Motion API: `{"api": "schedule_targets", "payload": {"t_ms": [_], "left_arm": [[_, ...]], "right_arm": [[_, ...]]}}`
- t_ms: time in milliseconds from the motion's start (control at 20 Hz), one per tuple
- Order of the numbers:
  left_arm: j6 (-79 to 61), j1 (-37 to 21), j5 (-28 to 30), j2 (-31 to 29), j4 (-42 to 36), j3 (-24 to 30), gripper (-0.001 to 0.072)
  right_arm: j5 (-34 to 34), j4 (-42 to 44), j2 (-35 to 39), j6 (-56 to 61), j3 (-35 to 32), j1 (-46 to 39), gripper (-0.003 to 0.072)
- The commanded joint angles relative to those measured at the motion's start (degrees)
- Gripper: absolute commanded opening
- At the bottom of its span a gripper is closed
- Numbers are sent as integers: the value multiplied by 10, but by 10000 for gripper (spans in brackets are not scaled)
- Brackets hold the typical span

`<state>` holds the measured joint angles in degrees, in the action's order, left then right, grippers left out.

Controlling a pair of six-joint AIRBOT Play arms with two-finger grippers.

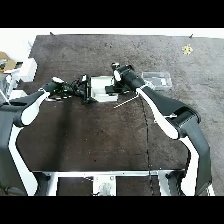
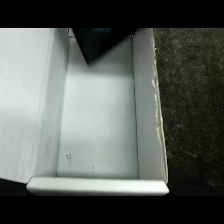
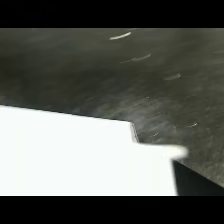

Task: Fold the box and place the chain.

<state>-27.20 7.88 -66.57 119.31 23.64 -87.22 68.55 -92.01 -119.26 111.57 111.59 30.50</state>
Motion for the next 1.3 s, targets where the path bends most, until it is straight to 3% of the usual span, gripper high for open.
{"api": "schedule_targets", "payload": {"t_ms": [0, 400, 600, 700, 750, 950, 1000, 1200, 1250], "left_arm": [[2, 0, 0, 0, -1, 0, 344], [2, 0, 0, 0, -1, 0, 344], [2, 0, 0, 0, -1, 0, 344], [2, 0, 0, 0, -1, 0, 345], [2, 0, 0, 0, -1, 0, 344], [2, 0, 0, 0, -1, 0, 344], [2, 0, 0, 0, -1, 0, 344], [2, 0, 0, 0, -1, 0, 344], [2, 0, 0, 0, -1, 0, 345]], "right_arm": [[7, -10, 6, -9, 1, -2, 574], [43, -21, 19, -44, 30, -4, 575], [63, -42, 61, -110, 63, -7, 574], [54, -43, 97, -172, 62, -16, 359], [54, -43, 113, -190, 62, -25, 328], [56, -74, 143, -232, 60, -106, 342], [51, -74, 143, -235, 52, -134, 311], [10, -17, 125, -235, -2, -242, 311], [12, 9, 110, -239, -3, -260, 209]]}}
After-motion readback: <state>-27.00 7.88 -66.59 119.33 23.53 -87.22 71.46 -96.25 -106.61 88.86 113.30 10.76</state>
